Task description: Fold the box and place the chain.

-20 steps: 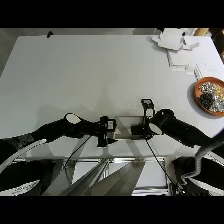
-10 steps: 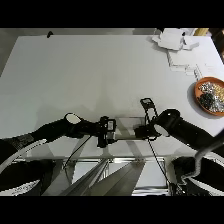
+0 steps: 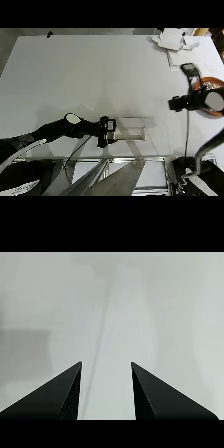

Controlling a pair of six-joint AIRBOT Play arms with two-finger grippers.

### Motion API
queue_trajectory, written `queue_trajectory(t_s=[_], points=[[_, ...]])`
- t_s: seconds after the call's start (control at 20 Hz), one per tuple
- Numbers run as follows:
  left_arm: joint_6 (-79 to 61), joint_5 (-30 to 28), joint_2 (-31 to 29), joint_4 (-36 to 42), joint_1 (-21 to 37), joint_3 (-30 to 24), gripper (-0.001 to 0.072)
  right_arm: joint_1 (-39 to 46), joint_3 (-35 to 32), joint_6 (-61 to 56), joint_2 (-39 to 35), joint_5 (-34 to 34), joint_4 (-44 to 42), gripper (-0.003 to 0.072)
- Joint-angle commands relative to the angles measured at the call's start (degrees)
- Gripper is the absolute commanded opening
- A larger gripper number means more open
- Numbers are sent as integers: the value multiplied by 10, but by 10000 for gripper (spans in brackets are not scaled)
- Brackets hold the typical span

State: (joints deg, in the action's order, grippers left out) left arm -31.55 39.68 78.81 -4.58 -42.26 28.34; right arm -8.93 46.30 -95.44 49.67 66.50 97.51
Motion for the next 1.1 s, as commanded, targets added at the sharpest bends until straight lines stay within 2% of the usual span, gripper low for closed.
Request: queue_trajectory(t_s=[0.0, 0.1, 0.2, 0.25, 0.55, 0.8, 1.05], points=[[0, 0, 0, 0, 0, 0, 271, 183, 8, 77, 25, -96, 21, 336], [0, 0, 0, 0, 0, 0, 271, 259, 8, 86, 45, -159, 14, 333], [0, 0, 0, 0, 0, 0, 271, 311, 8, 86, 70, -205, 12, 256], [0, 0, 0, 0, 0, 0, 271, 331, 8, 85, 87, -225, 12, 257], [0, 0, 0, 0, 0, 0, 271, 373, 8, 90, 195, -301, 13, 256], [0, 0, 0, 0, 0, 0, 271, 373, 8, 89, 261, -313, 12, 256], [0, 0, 0, 0, 0, 0, 271, 373, 8, 85, 279, -309, 11, 255]])
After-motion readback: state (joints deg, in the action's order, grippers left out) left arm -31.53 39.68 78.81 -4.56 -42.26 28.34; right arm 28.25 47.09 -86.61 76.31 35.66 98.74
